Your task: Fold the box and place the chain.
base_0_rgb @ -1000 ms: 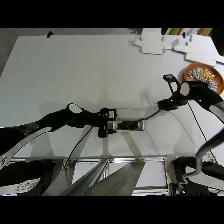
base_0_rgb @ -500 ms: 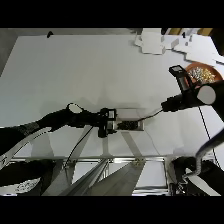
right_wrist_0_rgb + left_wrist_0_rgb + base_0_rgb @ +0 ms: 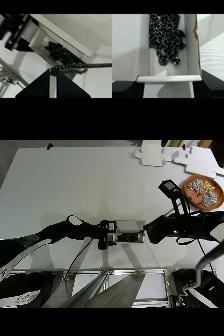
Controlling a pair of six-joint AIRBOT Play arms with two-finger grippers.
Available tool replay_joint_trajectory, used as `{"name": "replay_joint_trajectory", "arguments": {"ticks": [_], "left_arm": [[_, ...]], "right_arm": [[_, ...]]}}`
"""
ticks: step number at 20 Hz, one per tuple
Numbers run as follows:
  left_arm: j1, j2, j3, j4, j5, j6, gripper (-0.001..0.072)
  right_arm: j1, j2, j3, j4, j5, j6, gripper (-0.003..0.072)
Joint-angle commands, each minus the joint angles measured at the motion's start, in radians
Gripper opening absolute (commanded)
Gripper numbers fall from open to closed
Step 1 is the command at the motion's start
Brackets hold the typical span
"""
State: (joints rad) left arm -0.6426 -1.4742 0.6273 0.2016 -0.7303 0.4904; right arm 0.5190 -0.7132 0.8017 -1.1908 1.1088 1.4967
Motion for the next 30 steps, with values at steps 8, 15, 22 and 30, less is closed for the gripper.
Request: {"name": "replay_joint_trajectory", "arguments": {"ticks": [8,15,22,30], "left_arm": [[0.000,0.000,0.000,0.000,0.000,0.000,0.0010],[0.000,0.000,0.000,0.000,0.000,0.000,0.0010],[0.000,0.000,0.000,0.000,0.000,0.000,0.0010],[0.000,0.000,0.000,0.000,0.000,0.000,0.0010]], "right_arm": [[0.188,-0.210,0.001,0.085,-0.220,0.024,0.0021],[0.160,-0.275,0.031,0.010,-0.186,0.008,0.0201],[-0.168,-0.284,0.159,-0.210,-0.083,-0.032,0.0187],[-0.397,-0.551,0.133,-0.346,-0.056,-0.031,0.0345]]}}
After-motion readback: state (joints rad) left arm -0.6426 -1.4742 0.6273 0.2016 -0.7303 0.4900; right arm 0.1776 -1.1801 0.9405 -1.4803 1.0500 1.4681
